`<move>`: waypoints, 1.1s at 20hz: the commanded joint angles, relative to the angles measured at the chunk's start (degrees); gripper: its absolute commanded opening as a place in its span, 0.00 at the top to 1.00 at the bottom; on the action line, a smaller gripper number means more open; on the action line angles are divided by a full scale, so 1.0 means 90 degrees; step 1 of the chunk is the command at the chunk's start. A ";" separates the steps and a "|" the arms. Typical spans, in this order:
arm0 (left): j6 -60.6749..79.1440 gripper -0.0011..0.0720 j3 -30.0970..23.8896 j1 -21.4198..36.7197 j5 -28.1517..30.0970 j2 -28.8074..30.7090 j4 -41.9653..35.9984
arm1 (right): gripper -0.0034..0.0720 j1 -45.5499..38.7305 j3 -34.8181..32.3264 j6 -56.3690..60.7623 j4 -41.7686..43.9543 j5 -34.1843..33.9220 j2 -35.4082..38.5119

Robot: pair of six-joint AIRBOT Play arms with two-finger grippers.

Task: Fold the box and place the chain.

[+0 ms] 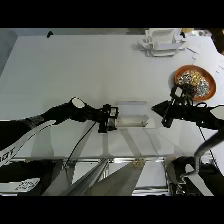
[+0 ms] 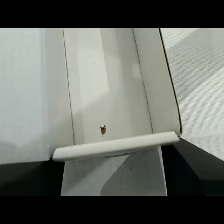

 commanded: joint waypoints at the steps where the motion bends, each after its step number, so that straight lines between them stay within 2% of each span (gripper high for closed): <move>1: 0.0000 0.79 -0.0002 0.0005 0.0002 0.0005 0.0000 | 0.93 0.0141 0.0002 -0.0437 0.1175 0.0015 0.0063; 4: 0.0000 0.79 -0.0002 0.0005 0.0002 0.0005 0.0000 | 0.94 0.0811 0.0002 -0.0593 0.1285 -0.0600 -0.0306; 7: 0.0000 0.79 -0.0002 0.0005 0.0002 0.0005 0.0000 | 0.94 0.1477 0.0002 -0.0595 0.1314 -0.1491 -0.1090; 12: 0.0000 0.79 -0.0002 0.0005 0.0002 0.0005 0.0000 | 0.94 0.1693 0.0002 -0.0151 0.1627 -0.2786 -0.2234; 18: 0.0002 0.79 -0.0002 0.0005 0.0002 0.0005 0.0000 | 0.94 0.1693 0.0005 -0.0155 0.1608 -0.2346 -0.2392; 22: 0.0000 0.79 -0.0002 0.0005 0.0002 0.0005 0.0000 | 0.93 0.1693 0.0007 -0.0134 0.1447 -0.1851 -0.1982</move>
